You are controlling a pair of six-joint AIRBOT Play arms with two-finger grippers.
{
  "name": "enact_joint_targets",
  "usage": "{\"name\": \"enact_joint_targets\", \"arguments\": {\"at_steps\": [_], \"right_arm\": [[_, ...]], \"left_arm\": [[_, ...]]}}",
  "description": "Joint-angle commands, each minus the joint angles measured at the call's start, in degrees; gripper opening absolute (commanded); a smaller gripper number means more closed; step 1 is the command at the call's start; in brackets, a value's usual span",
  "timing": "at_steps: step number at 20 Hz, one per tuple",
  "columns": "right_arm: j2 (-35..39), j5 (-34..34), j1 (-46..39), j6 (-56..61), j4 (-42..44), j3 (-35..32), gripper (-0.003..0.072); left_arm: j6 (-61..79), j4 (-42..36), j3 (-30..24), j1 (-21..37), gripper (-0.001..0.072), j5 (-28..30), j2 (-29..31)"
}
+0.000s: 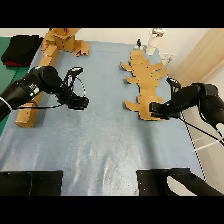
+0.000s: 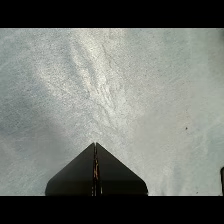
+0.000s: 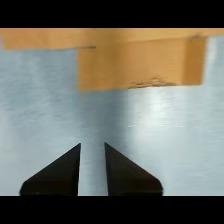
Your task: Fold the box.
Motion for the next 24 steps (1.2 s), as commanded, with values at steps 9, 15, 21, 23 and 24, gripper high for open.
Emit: {"name": "enact_joint_targets", "arguments": {"at_steps": [9,15,21,23,24], "right_arm": [[-13.7,5.1,-23.7,-10.2,-8.3,4.4,0.0414],[-18.3,14.6,-30.9,-17.6,-3.0,9.5,0.0414],[-29.3,12.7,-31.6,-29.1,14.4,18.4,0.0414],[-32.0,9.7,-31.6,-31.7,19.2,20.0,0.0412],[-32.9,8.5,-31.6,-32.1,19.4,20.5,0.0412]], "left_arm": [[0.0,0.0,0.1,0.0,0.0012,1.6,0.0],[0.0,-0.2,0.1,0.0,0.0012,5.0,0.0],[0.0,-0.2,0.1,0.0,0.0013,4.9,0.0],[0.0,-0.2,0.1,0.0,0.0013,4.5,0.0],[0.0,-0.5,0.1,0.0,0.0012,4.1,0.0]]}}
